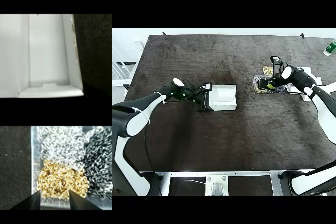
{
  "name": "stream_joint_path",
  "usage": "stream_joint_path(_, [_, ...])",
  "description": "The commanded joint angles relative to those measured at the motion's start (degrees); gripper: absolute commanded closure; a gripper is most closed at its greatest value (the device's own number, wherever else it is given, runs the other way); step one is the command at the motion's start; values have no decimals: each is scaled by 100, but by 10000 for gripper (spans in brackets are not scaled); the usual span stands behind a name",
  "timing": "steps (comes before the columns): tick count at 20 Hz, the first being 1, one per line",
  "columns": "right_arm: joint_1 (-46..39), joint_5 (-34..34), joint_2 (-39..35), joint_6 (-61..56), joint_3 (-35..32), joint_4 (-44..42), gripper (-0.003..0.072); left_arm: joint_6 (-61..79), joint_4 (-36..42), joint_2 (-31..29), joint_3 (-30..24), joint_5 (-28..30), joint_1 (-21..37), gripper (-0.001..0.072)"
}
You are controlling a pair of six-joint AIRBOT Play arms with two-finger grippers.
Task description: Fold the box and place the chain.
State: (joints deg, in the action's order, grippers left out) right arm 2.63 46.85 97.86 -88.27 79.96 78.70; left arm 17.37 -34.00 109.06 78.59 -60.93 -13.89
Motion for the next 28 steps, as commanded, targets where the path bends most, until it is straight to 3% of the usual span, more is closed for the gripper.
stream_joint_path(1, [2,31,240,96,-4,-339,303,0,0,0,-2,-2,0,287])
stream_joint_path(2, [2,31,291,96,-4,-330,350,0,0,0,-2,0,0,287])
stream_joint_path(4, [2,28,297,96,4,-328,547,0,0,0,-2,0,0,286])
stream_joint_path(6, [2,26,208,94,66,-326,674,0,0,0,-2,0,0,287])
stream_joint_path(13, [-11,26,-372,92,68,-267,674,0,0,0,-2,0,0,287])
stream_joint_path(14, [-11,66,-382,92,68,-264,604,0,0,0,-2,-2,0,286])
stream_joint_path(15, [-22,92,-361,85,63,-267,485,0,0,0,-2,0,0,286])
stream_joint_path(17, [-22,116,-326,92,66,-264,675,0,0,0,-2,0,0,287])
stream_joint_path(21, [-11,256,-343,118,66,-267,667,0,0,0,-2,-2,0,287])
stream_joint_path(23, [-44,308,-267,22,66,-267,567,0,0,0,-2,0,0,287])
stream_joint_path(26, [-33,144,-133,24,66,-291,533,0,0,0,-2,-2,0,287])
stream_joint_path(28, [-33,140,-35,9,66,-291,451,0,0,0,-2,-2,0,287])
